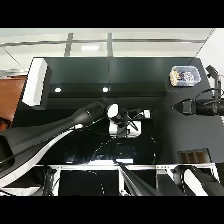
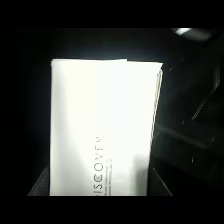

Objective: Fold the box and place the chain.

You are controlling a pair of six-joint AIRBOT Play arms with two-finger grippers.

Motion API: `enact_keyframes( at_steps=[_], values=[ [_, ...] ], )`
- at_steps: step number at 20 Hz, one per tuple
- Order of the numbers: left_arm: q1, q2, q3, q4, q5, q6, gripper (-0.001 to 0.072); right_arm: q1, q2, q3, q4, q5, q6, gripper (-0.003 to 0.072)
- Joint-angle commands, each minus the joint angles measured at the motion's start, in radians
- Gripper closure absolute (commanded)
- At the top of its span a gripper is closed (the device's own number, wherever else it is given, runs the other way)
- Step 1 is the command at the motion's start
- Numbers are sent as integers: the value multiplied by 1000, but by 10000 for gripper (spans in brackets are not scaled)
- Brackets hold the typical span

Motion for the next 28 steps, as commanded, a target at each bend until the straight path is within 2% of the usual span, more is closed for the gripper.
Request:
enact_keyframes(
  at_steps=[1, 3, 5, 9, 12, 15, 17, 19, 21, 23, 26, 28],
  values=[
    [31, 64, -3, 273, -145, -308, 362, 0, 0, 0, -1, 5, 0, 666],
    [133, 141, -22, 282, -243, -407, 362, 0, 0, 0, -4, 9, 0, 666],
    [279, 230, -63, 305, -321, -560, 361, 0, 0, 0, -4, 11, 0, 666],
    [640, 424, -217, 325, -424, -731, 362, 0, 0, 0, -3, 10, -4, 666],
    [903, 536, -342, 327, -435, -723, 361, 0, 0, 0, -4, 10, -4, 666],
    [1181, 571, -405, 328, -422, -682, 362, 0, 0, 0, -4, 9, -4, 666],
    [1332, 570, -420, 328, -364, -623, 362, 0, 0, 0, -4, -2, -4, 666],
    [1456, 571, -429, 231, -283, -488, 361, 0, 0, 0, -3, -5, -2, 666],
    [1542, 570, -449, 162, -208, -356, 362, 0, 0, 0, -3, -4, 14, 666],
    [1574, 570, -466, 127, -121, -264, 361, 0, 0, 0, -3, -4, 22, 666],
    [1557, 555, -476, 0, -27, -143, 362, 0, 0, 0, -3, -3, 64, 666],
    [1522, 536, -476, -1, 8, -142, 361, 0, 0, 0, -3, 11, 77, 666]
  ],
)
